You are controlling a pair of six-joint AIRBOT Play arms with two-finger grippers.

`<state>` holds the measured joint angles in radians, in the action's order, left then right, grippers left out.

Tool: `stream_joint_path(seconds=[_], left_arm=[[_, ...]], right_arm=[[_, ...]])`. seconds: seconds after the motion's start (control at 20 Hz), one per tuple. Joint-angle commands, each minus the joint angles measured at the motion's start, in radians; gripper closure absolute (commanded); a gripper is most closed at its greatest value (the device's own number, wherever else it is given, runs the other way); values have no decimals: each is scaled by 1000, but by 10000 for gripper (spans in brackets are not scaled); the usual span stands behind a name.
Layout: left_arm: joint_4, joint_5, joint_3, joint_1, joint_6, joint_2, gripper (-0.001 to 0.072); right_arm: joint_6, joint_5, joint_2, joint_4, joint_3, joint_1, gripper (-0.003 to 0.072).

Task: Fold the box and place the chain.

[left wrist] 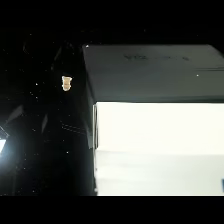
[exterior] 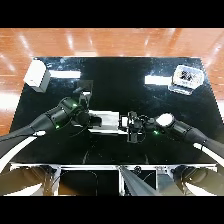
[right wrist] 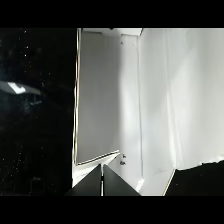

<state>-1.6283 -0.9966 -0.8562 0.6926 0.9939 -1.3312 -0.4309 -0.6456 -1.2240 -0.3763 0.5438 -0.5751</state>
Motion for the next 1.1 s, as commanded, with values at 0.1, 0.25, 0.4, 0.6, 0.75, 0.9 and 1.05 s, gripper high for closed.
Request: stream_joint_path(seconds=[0.1,0.25,0.4,0.6,0.75,0.9,1.05], left_arm=[[-3,5,0,1,1,-1,689],[-3,5,0,1,1,-1,689],[-3,5,0,1,1,-1,689],[-3,5,0,1,1,-1,689],[-3,5,0,1,1,-1,689],[-3,5,0,1,2,-1,689],[-3,5,0,1,2,-1,689]], right_arm=[[37,23,0,21,0,0,448],[156,-10,27,-35,0,25,-5],[270,-66,79,-143,0,73,-4],[324,-103,89,-213,-1,130,-4],[323,-84,87,-212,-1,132,-4],[322,-50,67,-211,-1,132,-4],[272,-47,44,-155,-1,129,-4]])
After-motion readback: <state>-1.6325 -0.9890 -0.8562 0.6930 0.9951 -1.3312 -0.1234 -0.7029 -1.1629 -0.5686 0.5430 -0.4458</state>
